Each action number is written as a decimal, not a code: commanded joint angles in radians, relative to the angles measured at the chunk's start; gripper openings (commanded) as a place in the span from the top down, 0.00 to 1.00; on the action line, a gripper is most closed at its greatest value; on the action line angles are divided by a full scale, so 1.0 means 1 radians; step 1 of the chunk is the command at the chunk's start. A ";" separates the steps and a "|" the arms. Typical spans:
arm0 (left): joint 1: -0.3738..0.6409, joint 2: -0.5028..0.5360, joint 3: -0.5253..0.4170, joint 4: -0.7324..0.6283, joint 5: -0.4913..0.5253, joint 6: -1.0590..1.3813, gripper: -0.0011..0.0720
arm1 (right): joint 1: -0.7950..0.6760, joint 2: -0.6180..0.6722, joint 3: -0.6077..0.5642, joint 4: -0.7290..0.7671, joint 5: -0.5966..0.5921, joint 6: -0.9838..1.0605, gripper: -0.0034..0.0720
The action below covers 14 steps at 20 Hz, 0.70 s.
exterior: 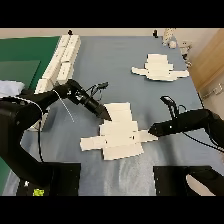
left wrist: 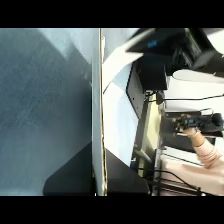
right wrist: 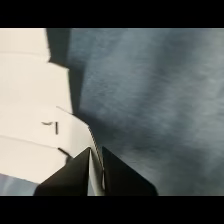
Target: Fold the box.
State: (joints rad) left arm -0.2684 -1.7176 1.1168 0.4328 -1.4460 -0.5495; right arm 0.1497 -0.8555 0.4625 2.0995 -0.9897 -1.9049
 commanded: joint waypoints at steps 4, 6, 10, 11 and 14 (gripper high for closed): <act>-0.045 0.085 -0.010 -0.036 0.090 0.274 0.97 | 0.000 0.001 0.029 -0.569 0.082 0.569 0.41; -0.078 0.149 -0.040 -0.035 0.127 0.323 0.97 | 0.000 0.001 0.044 -0.585 0.082 0.658 0.41; -0.136 0.338 -0.209 -0.022 0.334 0.434 0.98 | 0.000 0.001 0.096 -0.577 0.079 0.800 0.41; -0.152 0.394 -0.259 -0.022 0.394 0.464 0.98 | 0.000 0.001 0.108 -0.577 0.080 0.810 0.41; -0.214 0.562 -0.405 -0.021 0.557 0.572 0.98 | 0.000 0.001 0.129 -0.577 0.090 0.852 0.41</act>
State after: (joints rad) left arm -0.4320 -1.2957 0.8326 0.4080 -1.0714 -0.0925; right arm 0.1497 -0.8551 0.5686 1.5387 -0.9096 -1.1358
